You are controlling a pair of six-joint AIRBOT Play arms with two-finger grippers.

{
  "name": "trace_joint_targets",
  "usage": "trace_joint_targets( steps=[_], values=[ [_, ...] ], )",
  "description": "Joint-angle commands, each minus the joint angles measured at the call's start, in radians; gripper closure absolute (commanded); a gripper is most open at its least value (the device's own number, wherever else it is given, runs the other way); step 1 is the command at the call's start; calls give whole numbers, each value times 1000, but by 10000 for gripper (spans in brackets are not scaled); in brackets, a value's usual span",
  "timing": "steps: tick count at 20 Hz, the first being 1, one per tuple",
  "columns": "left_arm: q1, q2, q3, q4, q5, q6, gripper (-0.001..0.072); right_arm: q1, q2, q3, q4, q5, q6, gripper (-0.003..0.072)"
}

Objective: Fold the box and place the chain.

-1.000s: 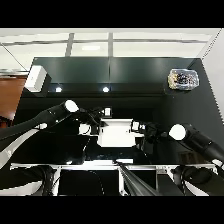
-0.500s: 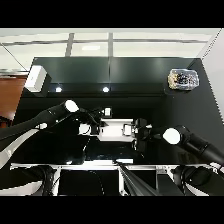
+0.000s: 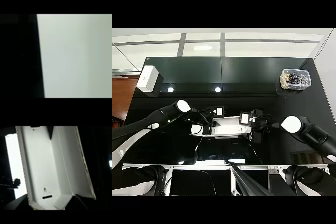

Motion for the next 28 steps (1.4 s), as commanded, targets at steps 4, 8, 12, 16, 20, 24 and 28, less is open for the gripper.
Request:
trace_joint_targets(
  steps=[4,8,12,16,20,24,28],
  values=[
    [1,0,1,0,-1,1,683,-38,-44,5,24,-39,-16,-29],
    [1,0,1,0,-1,1,682,-38,-71,5,94,-7,-45,-29],
    [1,0,1,0,-1,1,682,-38,-100,-2,181,-3,-142,-29],
    [1,0,1,0,-1,1,682,-38,-165,-40,249,-31,-322,-29],
    [0,0,1,0,-5,1,682,-62,-202,-45,347,-36,-472,-30],
    [0,0,1,0,-5,1,683,-154,-209,-45,385,52,-520,-29],
    [0,0,1,0,-4,1,683,-146,-224,-45,382,38,-523,-29]
  ],
)
